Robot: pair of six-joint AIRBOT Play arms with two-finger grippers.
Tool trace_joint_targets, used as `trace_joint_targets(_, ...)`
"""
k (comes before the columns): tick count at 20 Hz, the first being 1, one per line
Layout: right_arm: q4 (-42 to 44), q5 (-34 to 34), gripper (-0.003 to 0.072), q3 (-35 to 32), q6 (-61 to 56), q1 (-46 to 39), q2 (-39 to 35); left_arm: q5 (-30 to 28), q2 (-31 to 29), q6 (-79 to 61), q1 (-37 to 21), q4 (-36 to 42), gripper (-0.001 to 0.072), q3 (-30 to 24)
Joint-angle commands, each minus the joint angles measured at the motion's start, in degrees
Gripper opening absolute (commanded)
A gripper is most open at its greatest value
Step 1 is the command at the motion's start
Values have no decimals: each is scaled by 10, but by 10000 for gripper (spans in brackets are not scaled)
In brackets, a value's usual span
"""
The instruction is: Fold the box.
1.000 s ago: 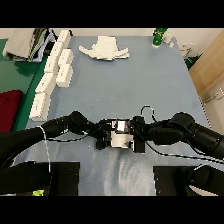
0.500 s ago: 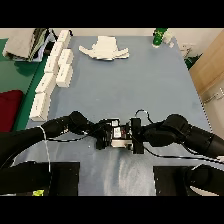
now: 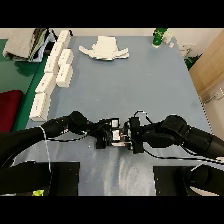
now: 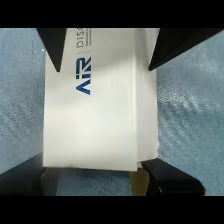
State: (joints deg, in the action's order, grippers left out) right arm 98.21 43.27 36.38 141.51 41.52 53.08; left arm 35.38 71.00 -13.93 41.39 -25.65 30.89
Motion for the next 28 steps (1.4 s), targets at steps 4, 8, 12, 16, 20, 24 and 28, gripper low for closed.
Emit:
trace_joint_targets(4,-20,-4,581,13,0,0,-9,2,0,-1,0,0,520,0)
trace_joint_targets(8,-31,-4,581,13,0,0,-17,2,0,-1,0,0,520,0)
trace_joint_targets(12,-34,-4,581,13,0,0,-21,2,0,-1,0,0,520,0)
trace_joint_targets(16,-35,-7,581,13,0,0,-24,2,0,-1,0,0,520,0)
trace_joint_targets(20,-45,-9,579,13,0,0,-34,2,0,-1,0,0,520,0)
trace_joint_targets(24,-48,-10,493,13,0,0,-33,2,0,-1,0,0,520,0)
trace_joint_targets(28,-46,-10,365,13,0,0,-28,1,0,-1,0,0,520,0)
